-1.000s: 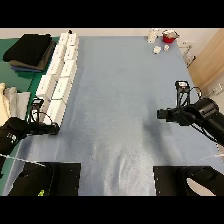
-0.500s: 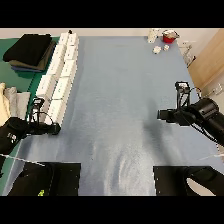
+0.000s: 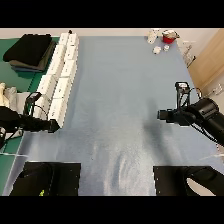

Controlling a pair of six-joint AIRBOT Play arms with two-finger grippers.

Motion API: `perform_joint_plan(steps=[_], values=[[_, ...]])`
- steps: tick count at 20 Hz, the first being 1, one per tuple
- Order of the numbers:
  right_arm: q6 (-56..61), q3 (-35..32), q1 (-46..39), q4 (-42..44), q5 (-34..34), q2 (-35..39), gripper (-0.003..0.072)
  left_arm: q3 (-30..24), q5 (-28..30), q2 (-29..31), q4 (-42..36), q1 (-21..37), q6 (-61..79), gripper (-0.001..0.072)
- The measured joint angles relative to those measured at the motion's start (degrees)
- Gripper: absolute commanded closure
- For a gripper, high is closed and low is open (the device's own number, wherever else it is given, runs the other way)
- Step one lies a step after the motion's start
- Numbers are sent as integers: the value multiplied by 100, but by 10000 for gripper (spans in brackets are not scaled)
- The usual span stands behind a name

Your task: Fold the box.

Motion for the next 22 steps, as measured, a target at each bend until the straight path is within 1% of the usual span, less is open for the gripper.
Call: perform_joint_plan(steps=[1, 2, 3, 4, 5, 7, 8, 10, 11, 15, 18, 20, 22], values=[[0, 0, -2, 2, -2, 0, 681, 221, -365, 52, 0, 0, -151, 14], [0, 0, -2, 2, -2, 0, 681, 433, -678, 96, -31, 0, -315, 60], [0, 0, -2, 2, -2, -2, 681, 654, -984, 146, -74, 0, -494, 304], [0, 0, 0, 2, 0, 0, 681, 833, -1215, 186, -199, 0, -634, 605], [0, 0, 0, 2, 0, 0, 681, 1003, -1423, 221, -428, -2, -741, 693], [0, 0, -2, 0, -2, 0, 681, 1231, -1668, 256, -927, -55, -855, 695], [0, 0, -2, 2, 0, 0, 680, 1300, -1700, 260, -1156, -146, -883, 696], [0, 0, -2, 0, 0, 0, 681, 1388, -1628, 175, -1386, -505, -909, 696], [0, 0, -2, 0, -2, 0, 680, 1416, -1523, 74, -1473, -774, -916, 696], [0, 0, -2, 0, -2, 0, 681, 1464, -813, -632, -1622, -2039, -944, 696], [0, 0, -2, 0, -2, 0, 681, 1475, -81, -1272, -1646, -2852, -951, 696], [0, 0, -2, 0, -2, 0, 681, 1482, 299, -1617, -1674, -3226, -951, 696], [0, 0, -2, 2, -2, 0, 681, 1482, 531, -1878, -1672, -3467, -951, 696]])
